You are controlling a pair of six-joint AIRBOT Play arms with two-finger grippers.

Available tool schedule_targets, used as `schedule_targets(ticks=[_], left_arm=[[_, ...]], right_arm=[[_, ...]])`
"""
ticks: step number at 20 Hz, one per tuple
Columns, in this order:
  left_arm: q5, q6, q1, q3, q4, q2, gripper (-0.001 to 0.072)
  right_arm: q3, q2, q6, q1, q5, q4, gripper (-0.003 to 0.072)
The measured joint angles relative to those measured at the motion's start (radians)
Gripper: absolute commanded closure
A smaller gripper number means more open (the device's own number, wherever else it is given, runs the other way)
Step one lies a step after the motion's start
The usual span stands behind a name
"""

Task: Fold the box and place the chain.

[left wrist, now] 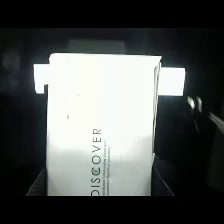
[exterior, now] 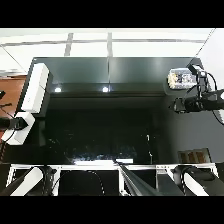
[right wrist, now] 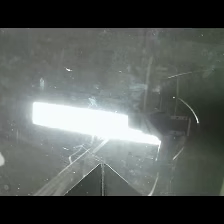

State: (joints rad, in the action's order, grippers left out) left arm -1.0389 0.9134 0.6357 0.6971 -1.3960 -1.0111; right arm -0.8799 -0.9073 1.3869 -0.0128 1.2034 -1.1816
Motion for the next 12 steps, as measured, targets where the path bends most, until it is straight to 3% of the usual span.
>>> schedule_targets(ticks=[3,8,9,10,12], left_arm=[[0.100,-0.052,-0.001,-0.023,0.064,-0.009,0.0375],[0.167,-0.084,-0.018,-0.034,0.107,-0.046,0.0373],[0.177,-0.085,-0.020,-0.035,0.111,-0.049,0.0281],[0.184,-0.088,-0.021,-0.035,0.116,-0.052,-0.0011],[0.198,-0.088,-0.023,-0.035,0.127,-0.053,-0.0011]], right_arm=[[0.000,0.000,0.026,0.000,0.002,0.001,0.0671],[0.000,0.000,0.050,0.000,0.003,0.002,0.0671],[0.000,0.000,0.051,0.000,0.003,0.002,0.0671],[0.000,0.000,0.054,0.000,0.003,0.002,0.0671],[0.000,0.000,0.058,0.000,0.003,0.002,0.0671]])
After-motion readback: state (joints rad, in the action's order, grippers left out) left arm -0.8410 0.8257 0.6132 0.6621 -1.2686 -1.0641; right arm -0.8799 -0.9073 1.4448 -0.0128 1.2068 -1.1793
